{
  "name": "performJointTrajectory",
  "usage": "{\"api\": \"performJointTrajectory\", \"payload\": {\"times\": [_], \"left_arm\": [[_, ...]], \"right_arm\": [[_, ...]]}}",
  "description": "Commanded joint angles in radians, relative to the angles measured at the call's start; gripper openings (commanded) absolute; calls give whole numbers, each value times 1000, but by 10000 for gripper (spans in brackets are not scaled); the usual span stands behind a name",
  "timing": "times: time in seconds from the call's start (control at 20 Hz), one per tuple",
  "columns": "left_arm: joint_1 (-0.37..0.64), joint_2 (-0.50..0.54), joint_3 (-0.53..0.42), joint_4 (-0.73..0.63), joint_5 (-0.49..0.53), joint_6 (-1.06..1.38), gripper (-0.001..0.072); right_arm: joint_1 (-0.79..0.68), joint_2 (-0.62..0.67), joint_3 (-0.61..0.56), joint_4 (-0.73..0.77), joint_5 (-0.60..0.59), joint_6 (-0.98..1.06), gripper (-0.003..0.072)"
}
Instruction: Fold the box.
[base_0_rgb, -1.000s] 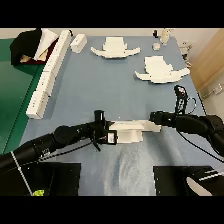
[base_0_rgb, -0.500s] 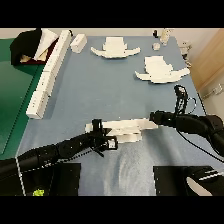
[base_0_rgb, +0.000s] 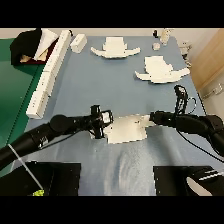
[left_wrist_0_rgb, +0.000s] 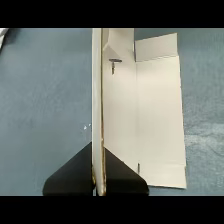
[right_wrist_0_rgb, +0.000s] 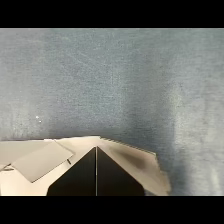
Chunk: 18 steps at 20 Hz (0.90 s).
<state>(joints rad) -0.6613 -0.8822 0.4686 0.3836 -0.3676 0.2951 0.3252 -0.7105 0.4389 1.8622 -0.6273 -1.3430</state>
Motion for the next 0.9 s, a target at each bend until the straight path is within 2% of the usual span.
{"api": "performJointTrajectory", "payload": {"times": [0.0,0.25,0.4,0.85], "left_arm": [[181,-67,108,10,-358,-16,10],[200,-237,261,231,-461,-175,11],[200,-294,333,242,-495,-192,11],[195,-369,346,245,-530,-323,13]], "right_arm": [[1,1,0,2,-1,0,1],[1,1,0,1,-1,0,0],[1,1,0,1,-1,0,0],[1,1,0,0,1,0,0]]}}
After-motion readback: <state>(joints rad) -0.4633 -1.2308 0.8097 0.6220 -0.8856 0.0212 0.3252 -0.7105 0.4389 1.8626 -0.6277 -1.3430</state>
